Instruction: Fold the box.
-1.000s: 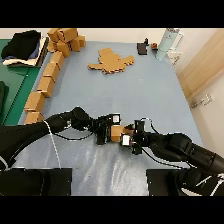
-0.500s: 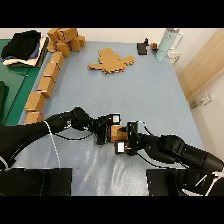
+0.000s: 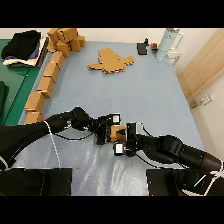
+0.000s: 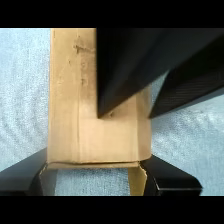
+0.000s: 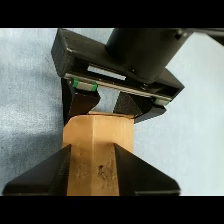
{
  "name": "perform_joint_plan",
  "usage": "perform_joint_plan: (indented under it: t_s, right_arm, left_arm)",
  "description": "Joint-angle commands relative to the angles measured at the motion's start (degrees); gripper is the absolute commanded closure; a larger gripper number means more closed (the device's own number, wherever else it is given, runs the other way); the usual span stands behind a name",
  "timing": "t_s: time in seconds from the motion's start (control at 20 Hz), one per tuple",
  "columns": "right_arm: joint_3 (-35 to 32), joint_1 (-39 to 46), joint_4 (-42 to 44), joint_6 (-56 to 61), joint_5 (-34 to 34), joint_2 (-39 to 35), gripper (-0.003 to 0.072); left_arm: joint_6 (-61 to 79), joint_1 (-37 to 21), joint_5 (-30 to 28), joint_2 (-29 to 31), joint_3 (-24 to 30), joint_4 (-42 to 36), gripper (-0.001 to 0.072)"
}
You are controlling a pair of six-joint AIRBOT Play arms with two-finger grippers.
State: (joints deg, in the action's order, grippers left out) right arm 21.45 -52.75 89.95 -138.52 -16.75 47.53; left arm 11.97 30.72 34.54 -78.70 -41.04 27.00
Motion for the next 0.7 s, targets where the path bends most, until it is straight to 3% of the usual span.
perform_joint_plan:
  t_s: [0.0,0.1,0.3,0.4,0.65]
  right_arm:
    - [0.0,0.2,-0.2,0.0,0.0,0.3,0.0322]
    - [0.0,0.3,-0.3,0.0,0.1,0.6,0.0405]
    - [0.0,0.3,-1.5,0.0,0.6,0.6,0.0399]
    - [0.0,0.2,-1.7,0.0,1.9,0.6,0.0172]
    - [0.0,1.0,-3.7,0.0,2.3,0.6,0.0161]
  left_arm:
    - [0.0,0.0,0.0,0.0,0.0,0.0,0.0157]
    - [0.0,0.0,0.0,0.0,0.0,0.0,0.0158]
    - [0.0,0.0,0.0,0.0,0.0,0.0,0.0158]
    - [0.0,0.0,0.0,0.0,0.0,0.0,0.0157]
    - [0.0,0.0,0.0,0.0,0.0,0.0,0.0158]
